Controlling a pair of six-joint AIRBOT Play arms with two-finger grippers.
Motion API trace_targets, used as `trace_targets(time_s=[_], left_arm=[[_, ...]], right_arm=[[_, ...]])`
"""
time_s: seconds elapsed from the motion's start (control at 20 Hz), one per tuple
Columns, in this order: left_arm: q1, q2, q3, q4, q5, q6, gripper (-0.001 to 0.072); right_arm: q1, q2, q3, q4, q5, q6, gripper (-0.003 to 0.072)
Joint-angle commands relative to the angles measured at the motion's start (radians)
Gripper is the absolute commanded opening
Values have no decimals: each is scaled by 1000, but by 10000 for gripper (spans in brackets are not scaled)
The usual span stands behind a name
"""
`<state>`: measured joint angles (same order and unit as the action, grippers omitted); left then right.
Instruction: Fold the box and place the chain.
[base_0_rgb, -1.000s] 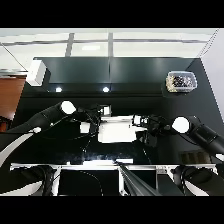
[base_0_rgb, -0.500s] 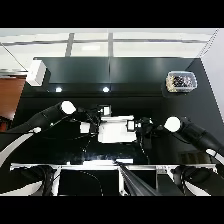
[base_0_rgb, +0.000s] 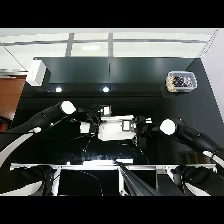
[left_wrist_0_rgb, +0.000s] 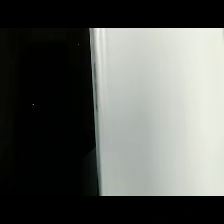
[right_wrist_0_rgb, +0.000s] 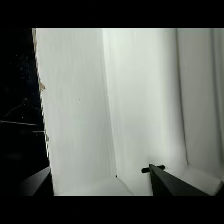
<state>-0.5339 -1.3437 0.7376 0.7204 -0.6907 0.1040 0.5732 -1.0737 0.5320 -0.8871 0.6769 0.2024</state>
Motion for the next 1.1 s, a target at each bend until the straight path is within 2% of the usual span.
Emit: trace_targets(time_s=[0.0,0.15,0.4,0.65,0.75,0.85,0.95,1.05], left_arm=[[-1,-1,0,0,-1,1,28],[-1,-1,0,0,-2,1,29],[-1,-1,0,0,-2,1,28],[-1,-1,0,0,-2,1,28],[-1,-1,0,0,-2,1,29],[-1,-1,0,-4,-10,1,28],[-1,-1,0,-3,-29,0,28],[-1,-1,0,-3,-35,1,28]], right_arm=[[-61,60,14,-27,20,53,659],[-130,77,14,41,12,49,659],[-130,77,14,101,-56,-29,659],[-130,69,14,136,-45,-91,659],[-130,45,14,195,-37,-173,658],[-131,17,14,278,32,-358,657],[-146,-21,14,310,16,-378,657],[-194,-52,14,417,47,-480,657]])
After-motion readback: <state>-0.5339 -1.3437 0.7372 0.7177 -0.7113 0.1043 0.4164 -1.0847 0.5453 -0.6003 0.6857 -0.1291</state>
